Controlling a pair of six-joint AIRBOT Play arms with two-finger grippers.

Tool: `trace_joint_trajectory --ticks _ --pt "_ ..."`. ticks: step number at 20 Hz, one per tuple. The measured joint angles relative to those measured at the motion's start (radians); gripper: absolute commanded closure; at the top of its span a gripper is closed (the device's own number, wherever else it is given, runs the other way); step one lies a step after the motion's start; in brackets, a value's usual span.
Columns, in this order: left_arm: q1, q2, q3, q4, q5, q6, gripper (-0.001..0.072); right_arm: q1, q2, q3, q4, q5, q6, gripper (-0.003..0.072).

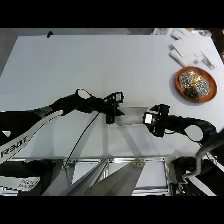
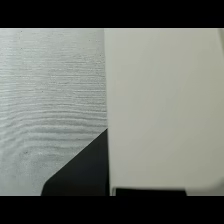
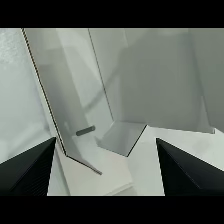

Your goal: Fold the box and place the chain.

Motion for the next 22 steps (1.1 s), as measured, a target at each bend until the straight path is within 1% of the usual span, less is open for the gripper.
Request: trace_joint_trajectory --ticks 4,8,13,16,19,21,22 --pt "0.000 0.000 0.000 0.000 0.000 0.001 0.0695 -0.101 -0.057 0.025 0.184 0.052 -0.214 -0.0013" --pt "0.000 0.000 0.000 0.000 -0.001 0.002 0.0695 -0.209 -0.127 0.039 0.351 0.137 -0.403 -0.0009" --pt "0.000 0.000 0.000 0.000 -0.002 0.002 0.0695 -0.294 -0.226 0.044 0.462 0.215 -0.541 -0.0008" --pt "0.000 0.000 0.000 0.000 -0.002 0.002 0.0695 -0.314 -0.298 0.055 0.535 0.242 -0.647 -0.0007" --pt "0.000 0.000 0.000 0.000 -0.002 0.002 0.0695 -0.322 -0.372 0.071 0.577 0.265 -0.724 -0.0005" --pt "0.000 0.000 0.000 0.000 -0.002 0.002 0.0695 -0.323 -0.414 0.077 0.590 0.274 -0.752 0.0026" --pt "0.000 0.000 0.000 0.000 -0.002 0.002 0.0695 -0.324 -0.430 0.080 0.594 0.276 -0.761 0.0026"
